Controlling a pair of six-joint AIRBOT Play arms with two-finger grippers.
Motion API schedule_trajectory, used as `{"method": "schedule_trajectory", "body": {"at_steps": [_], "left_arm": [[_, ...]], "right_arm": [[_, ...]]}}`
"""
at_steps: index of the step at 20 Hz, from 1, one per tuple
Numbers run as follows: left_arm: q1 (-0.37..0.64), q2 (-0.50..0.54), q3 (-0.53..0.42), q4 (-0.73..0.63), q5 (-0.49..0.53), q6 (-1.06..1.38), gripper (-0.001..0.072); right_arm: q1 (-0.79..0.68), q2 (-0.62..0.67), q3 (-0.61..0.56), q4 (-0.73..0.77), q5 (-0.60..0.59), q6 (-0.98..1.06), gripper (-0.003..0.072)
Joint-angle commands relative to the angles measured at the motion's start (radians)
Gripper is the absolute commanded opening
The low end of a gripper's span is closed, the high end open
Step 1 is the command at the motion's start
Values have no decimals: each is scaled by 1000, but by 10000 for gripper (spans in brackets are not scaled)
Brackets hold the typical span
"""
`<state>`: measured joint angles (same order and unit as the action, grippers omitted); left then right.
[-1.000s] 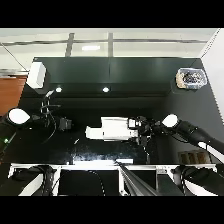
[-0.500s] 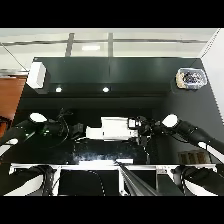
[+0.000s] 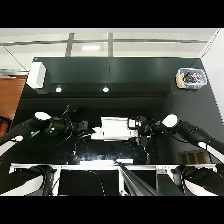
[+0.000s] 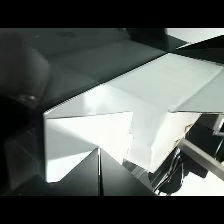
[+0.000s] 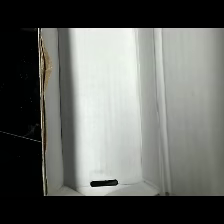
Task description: Fold the box and place the chain.
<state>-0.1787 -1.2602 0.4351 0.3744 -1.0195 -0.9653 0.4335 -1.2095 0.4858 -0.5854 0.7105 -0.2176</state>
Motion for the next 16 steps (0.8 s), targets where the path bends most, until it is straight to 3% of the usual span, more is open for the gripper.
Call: {"method": "schedule_trajectory", "body": {"at_steps": [1,6,9,16], "left_arm": [[19,2,33,95,-42,9,22],[109,33,36,320,27,-102,21],[136,27,36,323,31,-102,22],[-12,5,34,323,47,-123,22]], "right_arm": [[1,0,0,0,0,0,478],[1,0,0,0,0,0,478],[1,0,0,0,0,0,478],[1,0,0,0,0,0,478]]}}
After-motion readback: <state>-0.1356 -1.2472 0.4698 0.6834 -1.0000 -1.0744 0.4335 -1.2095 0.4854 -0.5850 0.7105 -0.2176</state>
